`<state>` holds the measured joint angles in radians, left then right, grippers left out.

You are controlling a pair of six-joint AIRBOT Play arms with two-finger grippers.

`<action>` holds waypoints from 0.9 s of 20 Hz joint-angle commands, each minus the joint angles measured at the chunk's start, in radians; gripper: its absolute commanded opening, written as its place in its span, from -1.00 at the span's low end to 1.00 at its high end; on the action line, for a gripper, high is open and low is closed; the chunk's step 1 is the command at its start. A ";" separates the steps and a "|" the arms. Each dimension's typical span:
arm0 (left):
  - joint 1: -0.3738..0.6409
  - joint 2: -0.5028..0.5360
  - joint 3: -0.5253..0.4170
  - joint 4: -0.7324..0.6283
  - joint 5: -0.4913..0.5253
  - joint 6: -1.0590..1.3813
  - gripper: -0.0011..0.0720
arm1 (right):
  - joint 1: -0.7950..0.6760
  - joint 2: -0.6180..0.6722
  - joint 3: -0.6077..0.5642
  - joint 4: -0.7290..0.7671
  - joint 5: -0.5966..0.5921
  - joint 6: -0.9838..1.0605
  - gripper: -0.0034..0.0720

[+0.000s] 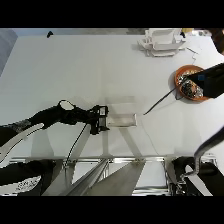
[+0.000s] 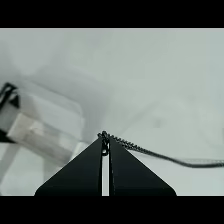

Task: Fold the box and place the chain.

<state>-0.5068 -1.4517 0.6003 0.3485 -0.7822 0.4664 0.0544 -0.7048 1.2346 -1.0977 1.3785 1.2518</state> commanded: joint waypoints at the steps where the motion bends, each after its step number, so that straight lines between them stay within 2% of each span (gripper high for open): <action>1: 0.000 0.001 0.000 0.000 0.000 0.000 -0.23 | 0.121 0.023 -0.006 0.093 -0.006 0.000 -0.87; 9: 0.000 0.001 0.000 0.000 0.000 0.000 -0.23 | 0.346 -0.023 -0.088 0.126 -0.168 -0.003 -0.87; 14: 0.000 0.001 0.000 0.000 0.000 0.000 -0.23 | 0.360 -0.060 -0.234 0.127 -0.280 -0.007 -0.87; 18: 0.000 0.001 0.000 0.000 0.000 0.000 -0.23 | 0.360 -0.103 -0.366 0.138 -0.385 -0.095 -0.87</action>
<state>-0.5068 -1.4517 0.6003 0.3485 -0.7822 0.4664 0.4095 -0.7784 0.9527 -0.9707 1.0729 1.2110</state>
